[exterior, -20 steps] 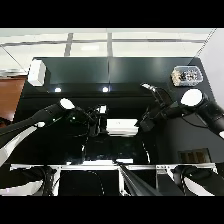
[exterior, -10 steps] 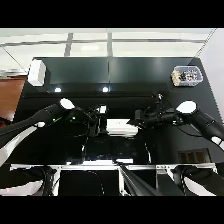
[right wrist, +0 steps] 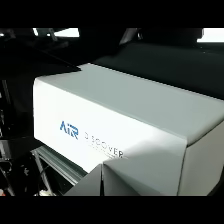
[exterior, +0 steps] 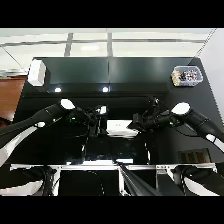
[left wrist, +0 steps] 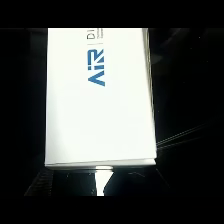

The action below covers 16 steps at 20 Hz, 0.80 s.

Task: Fold the box and place the chain.

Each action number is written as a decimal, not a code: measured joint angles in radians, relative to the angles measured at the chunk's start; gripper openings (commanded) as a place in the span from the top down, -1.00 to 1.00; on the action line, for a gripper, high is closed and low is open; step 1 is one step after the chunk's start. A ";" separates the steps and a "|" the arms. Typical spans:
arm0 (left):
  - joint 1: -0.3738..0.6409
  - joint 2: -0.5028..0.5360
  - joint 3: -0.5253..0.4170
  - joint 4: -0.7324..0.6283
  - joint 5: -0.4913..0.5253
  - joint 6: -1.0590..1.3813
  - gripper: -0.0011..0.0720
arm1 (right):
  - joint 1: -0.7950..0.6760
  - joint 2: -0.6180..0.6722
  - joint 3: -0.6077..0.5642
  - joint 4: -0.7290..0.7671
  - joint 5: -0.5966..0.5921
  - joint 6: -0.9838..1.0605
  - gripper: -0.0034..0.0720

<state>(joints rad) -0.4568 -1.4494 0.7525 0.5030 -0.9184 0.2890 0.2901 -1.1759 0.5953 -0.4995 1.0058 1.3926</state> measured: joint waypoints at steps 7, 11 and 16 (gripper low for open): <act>0.000 0.000 0.000 -0.003 0.004 -0.003 0.00 | 0.000 -0.007 0.005 -0.035 -0.014 -0.030 0.88; 0.001 0.000 0.000 -0.006 0.010 -0.008 0.00 | -0.002 0.005 0.041 -0.020 0.037 -0.080 0.88; 0.001 0.000 0.000 -0.006 0.010 -0.006 0.00 | 0.047 0.011 0.060 0.078 0.040 -0.108 0.88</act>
